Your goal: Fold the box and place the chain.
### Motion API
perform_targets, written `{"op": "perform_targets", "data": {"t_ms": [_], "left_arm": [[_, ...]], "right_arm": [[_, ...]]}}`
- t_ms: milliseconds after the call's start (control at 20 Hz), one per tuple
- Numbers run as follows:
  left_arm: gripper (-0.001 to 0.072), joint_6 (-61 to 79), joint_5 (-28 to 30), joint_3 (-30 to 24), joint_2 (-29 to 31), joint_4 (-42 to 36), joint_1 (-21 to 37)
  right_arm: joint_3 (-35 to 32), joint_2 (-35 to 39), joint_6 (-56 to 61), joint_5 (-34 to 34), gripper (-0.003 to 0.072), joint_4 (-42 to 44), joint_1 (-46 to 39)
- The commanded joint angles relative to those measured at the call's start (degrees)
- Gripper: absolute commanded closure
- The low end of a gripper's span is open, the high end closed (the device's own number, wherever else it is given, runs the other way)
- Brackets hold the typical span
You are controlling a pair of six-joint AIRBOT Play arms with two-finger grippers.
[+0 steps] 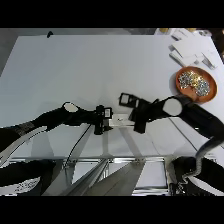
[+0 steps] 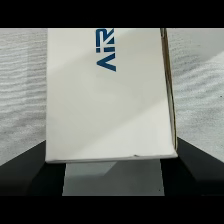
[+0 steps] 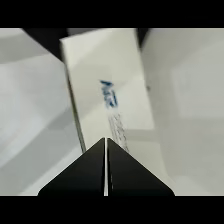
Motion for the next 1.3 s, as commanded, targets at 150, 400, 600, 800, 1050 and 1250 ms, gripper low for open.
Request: {"op": "perform_targets", "data": {"t_ms": [150, 400, 600, 800, 1050, 1250], "left_arm": [[0.0639, 0.04, 0.02, -0.04, 0.02, 0.02, 0.02], [0.0639, 0.04, 0.0, -0.04, 0.04, 0.02, 0.0], [0.0639, 0.04, 0.02, -0.04, 0.04, 0.02, 0.0], [0.0639, 0.04, 0.02, -0.04, 0.04, 0.02, 0.0], [0.0639, 0.04, 0.02, -0.04, 0.04, 0.02, 0.02], [0.0639, 0.04, 0.0, -0.04, 0.04, 0.0, 0.0]], "right_arm": [[-0.81, 5.81, 35.3, 17.18, 0.0668, -20.17, -13.88], [-6.4, 5.81, 44.76, 22.05, 0.0668, -25.57, -24.3], [-7.98, 5.81, 45.11, 21.9, 0.0667, -25.33, -28.11], [-7.98, 5.81, 45.05, 21.9, 0.0668, -25.33, -28.11], [-7.98, 5.81, 45.03, 21.9, 0.0668, -25.31, -28.13], [-7.98, 5.81, 45.03, 21.9, 0.0668, -25.31, -28.11]]}}
